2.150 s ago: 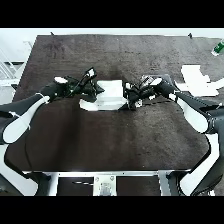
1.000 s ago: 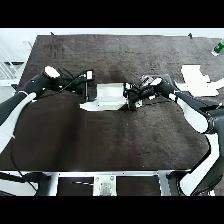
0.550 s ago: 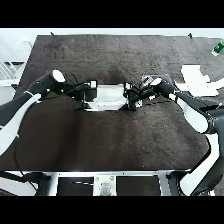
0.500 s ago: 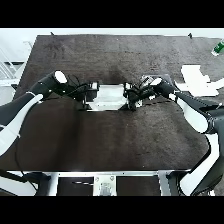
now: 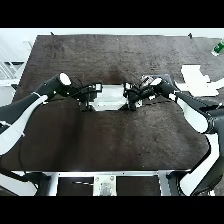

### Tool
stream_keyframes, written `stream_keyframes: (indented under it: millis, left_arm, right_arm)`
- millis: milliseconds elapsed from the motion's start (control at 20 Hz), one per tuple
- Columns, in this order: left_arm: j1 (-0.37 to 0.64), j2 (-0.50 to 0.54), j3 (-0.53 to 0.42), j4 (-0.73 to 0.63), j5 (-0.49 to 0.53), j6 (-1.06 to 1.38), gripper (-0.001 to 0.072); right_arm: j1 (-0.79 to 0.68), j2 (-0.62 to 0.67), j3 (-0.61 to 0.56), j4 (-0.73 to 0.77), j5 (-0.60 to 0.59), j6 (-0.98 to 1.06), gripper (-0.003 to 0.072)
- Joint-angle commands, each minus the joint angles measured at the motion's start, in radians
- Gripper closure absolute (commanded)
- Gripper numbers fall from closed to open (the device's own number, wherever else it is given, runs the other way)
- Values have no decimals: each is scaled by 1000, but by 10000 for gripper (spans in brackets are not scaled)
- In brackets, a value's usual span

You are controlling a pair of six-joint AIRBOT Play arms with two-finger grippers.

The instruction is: Fold the box and place the chain.

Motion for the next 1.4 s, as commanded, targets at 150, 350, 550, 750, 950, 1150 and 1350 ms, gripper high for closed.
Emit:
stream_keyframes:
  millis: [150, 350, 550, 750, 950, 1150, 1350]
  left_arm:
    - [-10, -11, 0, 3, 81, 10, 81]
    - [-10, -11, 0, 6, 90, 13, 307]
    - [-10, -11, 0, -3, 84, 19, 482]
    - [-29, -12, 0, -16, 56, 42, 482]
    - [-40, -23, 0, -56, 66, 45, 482]
    - [-40, -43, 0, -111, 98, 90, 482]
    - [-40, -44, 0, -180, 108, 100, 482]
  right_arm:
    - [1, 0, 0, 0, 0, 0, 113]
    - [1, 0, 0, 0, 0, 0, 113]
    - [1, 0, 0, 0, 0, 0, 113]
    - [1, 0, 0, 0, 0, 0, 113]
    - [1, 0, 0, 0, 0, 0, 113]
    - [1, 0, 0, 0, 0, 0, 113]
    - [1, 0, 0, 0, 0, 0, 113]
